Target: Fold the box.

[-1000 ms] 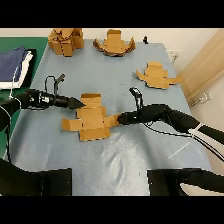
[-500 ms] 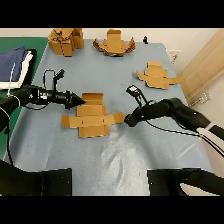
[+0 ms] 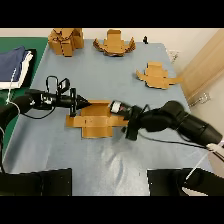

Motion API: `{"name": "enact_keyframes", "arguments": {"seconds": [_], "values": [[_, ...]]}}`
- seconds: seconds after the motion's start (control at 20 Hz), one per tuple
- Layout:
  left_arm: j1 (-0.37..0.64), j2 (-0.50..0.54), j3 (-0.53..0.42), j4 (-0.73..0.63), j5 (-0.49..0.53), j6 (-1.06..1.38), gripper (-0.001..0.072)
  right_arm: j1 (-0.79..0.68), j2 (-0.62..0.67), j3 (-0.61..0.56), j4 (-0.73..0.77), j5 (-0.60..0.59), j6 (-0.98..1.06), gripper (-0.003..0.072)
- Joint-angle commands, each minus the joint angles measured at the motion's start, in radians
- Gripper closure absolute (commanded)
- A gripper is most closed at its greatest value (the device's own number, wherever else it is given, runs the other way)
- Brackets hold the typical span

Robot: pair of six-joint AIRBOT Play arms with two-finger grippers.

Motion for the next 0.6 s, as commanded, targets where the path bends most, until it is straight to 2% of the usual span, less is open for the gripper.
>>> {"name": "enact_keyframes", "arguments": {"seconds": [0.0,0.2,0.3,0.55], "values": [[-0.01,0.027,-0.093,-0.061,0.056,0.161,0.0699,0.158,-0.074,-0.03,-0.056,0.08,-0.013,0.0201],[-0.012,0.01,-0.103,-0.062,0.082,0.19,0.0698,0.245,-0.199,-0.037,-0.18,0.223,0.151,0.0201],[-0.011,0.002,-0.102,-0.061,0.082,0.191,0.0697,0.246,-0.242,-0.037,-0.212,0.301,0.17,0.0129],[-0.011,0.002,-0.102,-0.061,0.047,0.188,0.0695,0.233,-0.284,-0.036,-0.334,0.36,0.185,0.013]]}}
